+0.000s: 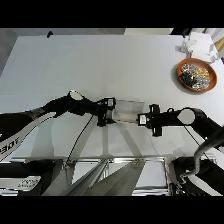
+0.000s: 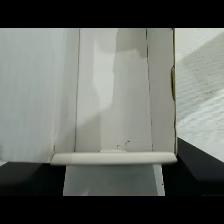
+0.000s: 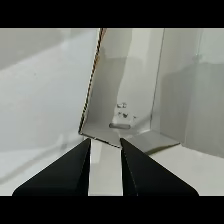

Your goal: Fold the box and place the chain.

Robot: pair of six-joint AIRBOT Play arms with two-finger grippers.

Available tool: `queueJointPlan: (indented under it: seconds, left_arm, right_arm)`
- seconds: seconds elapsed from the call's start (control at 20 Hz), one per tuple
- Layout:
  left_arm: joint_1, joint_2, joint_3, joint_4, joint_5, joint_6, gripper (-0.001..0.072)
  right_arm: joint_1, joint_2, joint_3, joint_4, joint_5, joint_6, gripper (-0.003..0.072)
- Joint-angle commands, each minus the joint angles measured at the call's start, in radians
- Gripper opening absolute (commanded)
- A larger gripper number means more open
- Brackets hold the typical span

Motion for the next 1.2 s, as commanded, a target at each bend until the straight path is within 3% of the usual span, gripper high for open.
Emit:
queueJointPlan:
  seconds: [0.0,0.3,0.4,0.55,0.6,0.8,0.9,1.15]
  left_arm:
    - [0.001,0.0,0.0,0.004,-0.005,0.002,0.001]
    - [0.001,0.0,0.0,0.004,-0.005,0.002,0.001]
    - [0.001,0.0,0.0,0.004,-0.005,0.002,0.001]
    - [0.001,0.0,0.0,0.004,-0.005,0.002,0.001]
    - [0.001,0.0,0.0,0.004,-0.005,0.002,0.001]
    - [0.001,0.0,0.0,0.004,-0.005,0.002,0.001]
    - [0.001,0.0,0.0,0.004,-0.005,0.002,0.001]
    - [0.001,0.0,0.0,0.004,-0.005,0.002,0.001]
  right_arm:
    - [0.0,0.044,0.0,-0.062,-0.022,0.006,0.0207]
    - [-0.001,0.08,0.0,-0.074,-0.019,0.034,0.0209]
    - [-0.029,0.078,0.0,-0.061,-0.022,0.052,0.0256]
    - [-0.119,0.076,0.0,-0.029,-0.021,0.052,0.039]
    - [-0.132,0.076,0.0,0.0,-0.025,0.048,0.0395]
    - [-0.131,0.011,0.0,0.154,-0.041,-0.043,0.0382]
    - [-0.13,-0.034,0.0,0.15,-0.038,-0.048,0.0288]
    - [-0.13,-0.063,0.0,0.094,-0.018,-0.057,0.0277]
